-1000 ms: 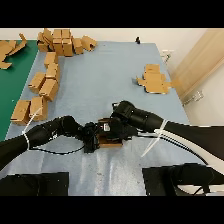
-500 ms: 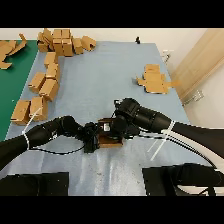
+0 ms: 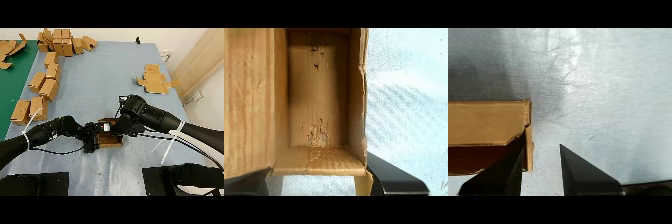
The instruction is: Fold the box.
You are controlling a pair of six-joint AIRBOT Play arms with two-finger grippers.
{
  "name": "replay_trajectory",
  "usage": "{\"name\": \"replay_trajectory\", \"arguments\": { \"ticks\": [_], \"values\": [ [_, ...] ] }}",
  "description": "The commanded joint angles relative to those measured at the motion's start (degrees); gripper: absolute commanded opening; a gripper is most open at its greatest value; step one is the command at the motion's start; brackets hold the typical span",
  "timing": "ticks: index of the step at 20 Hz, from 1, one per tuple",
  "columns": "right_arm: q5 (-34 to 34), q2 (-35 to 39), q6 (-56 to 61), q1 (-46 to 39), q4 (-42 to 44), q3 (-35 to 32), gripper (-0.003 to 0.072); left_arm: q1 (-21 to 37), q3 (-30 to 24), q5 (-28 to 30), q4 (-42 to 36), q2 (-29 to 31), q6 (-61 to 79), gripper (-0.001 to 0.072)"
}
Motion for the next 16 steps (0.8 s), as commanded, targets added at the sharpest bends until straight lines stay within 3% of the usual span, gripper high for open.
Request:
{"name": "replay_trajectory", "arguments": {
  "ticks": [1, 6, 7, 9, 13, 16],
  "values": [
    [-1.01, 0.28, 0.11, -0.26, -0.87, 0.02, 0.0328, 0.0, 0.04, 0.0, 0.02, -0.02, 0.0, 0.0525],
    [-3.91, 0.31, 0.07, -0.26, -2.84, 0.02, 0.0327, 0.02, 0.04, 0.0, 0.02, -0.02, 0.0, 0.0525],
    [-4.44, 0.28, 0.07, -0.26, -3.08, 0.02, 0.0286, 0.0, 0.04, 0.0, 0.0, -0.02, 0.0, 0.0525],
    [-5.77, 0.28, -0.39, -0.28, -5.09, -0.07, 0.0006, 0.0, 0.04, 0.0, 0.02, -0.02, 0.0, 0.0525],
    [-3.39, 0.31, -7.76, -4.85, -4.22, -3.41, 0.0, 0.0, 0.04, 0.0, 0.02, -0.02, 0.0, 0.0525],
    [5.35, 0.63, -21.09, -14.14, 3.45, -6.29, -0.0001, 0.02, 0.04, 0.0, 0.02, -0.02, 0.0, 0.0525]
  ]
}}
